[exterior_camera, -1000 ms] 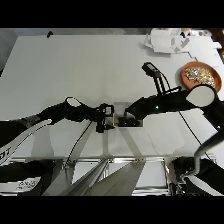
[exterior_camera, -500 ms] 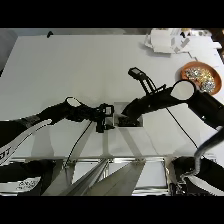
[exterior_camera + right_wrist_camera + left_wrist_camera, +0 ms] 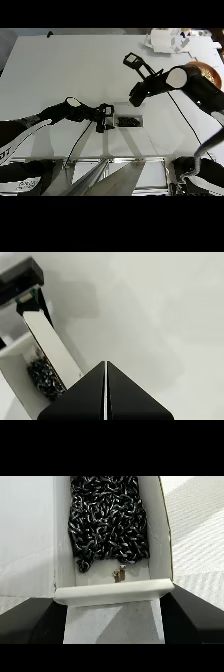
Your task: Fold the box and place the chain.
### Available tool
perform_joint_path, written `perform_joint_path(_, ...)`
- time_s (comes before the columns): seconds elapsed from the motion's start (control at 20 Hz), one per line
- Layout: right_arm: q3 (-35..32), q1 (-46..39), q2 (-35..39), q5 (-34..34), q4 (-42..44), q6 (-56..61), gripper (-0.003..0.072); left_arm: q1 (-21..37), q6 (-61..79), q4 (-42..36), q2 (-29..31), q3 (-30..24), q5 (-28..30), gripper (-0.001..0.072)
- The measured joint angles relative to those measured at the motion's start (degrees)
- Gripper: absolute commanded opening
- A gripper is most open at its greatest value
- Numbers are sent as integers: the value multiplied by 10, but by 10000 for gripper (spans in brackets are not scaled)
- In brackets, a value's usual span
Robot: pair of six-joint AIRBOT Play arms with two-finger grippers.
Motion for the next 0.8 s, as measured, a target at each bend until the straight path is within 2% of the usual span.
perform_joint_path(0.1, 1, 2, -18, 15, 29, -63, 20, 0, 0, 0, 0, 0, 0, 14)
perform_joint_path(0.25, 2, 15, -31, 47, 62, -150, 124, 0, 0, 0, 0, 0, 0, 14)
perform_joint_path(0.35, 0, 28, -34, 69, 73, -193, 149, 0, 0, 0, 0, 0, 0, 14)
perform_joint_path(0.4, -2, 36, -35, 77, 78, -211, 202, 0, 0, 0, 0, 0, 0, 14)
perform_joint_path(0.55, -13, 58, -34, 96, 84, -250, 204, 0, 0, 0, 0, 0, 0, 14)
perform_joint_path(0.6, -21, 66, -29, 99, 84, -261, 243, 0, 0, 0, 0, 0, 0, 14)
perform_joint_path(0.65, -31, 74, -22, 98, 83, -271, 336, 0, 0, 0, 0, 0, 0, 14)
perform_joint_path(0.7, -44, 83, -12, 90, 79, -281, 359, 0, 0, 0, 0, 0, 0, 14)
perform_joint_path(0.8, -70, 97, 8, 63, 68, -294, 359, 0, 0, 0, 0, 0, 0, 14)
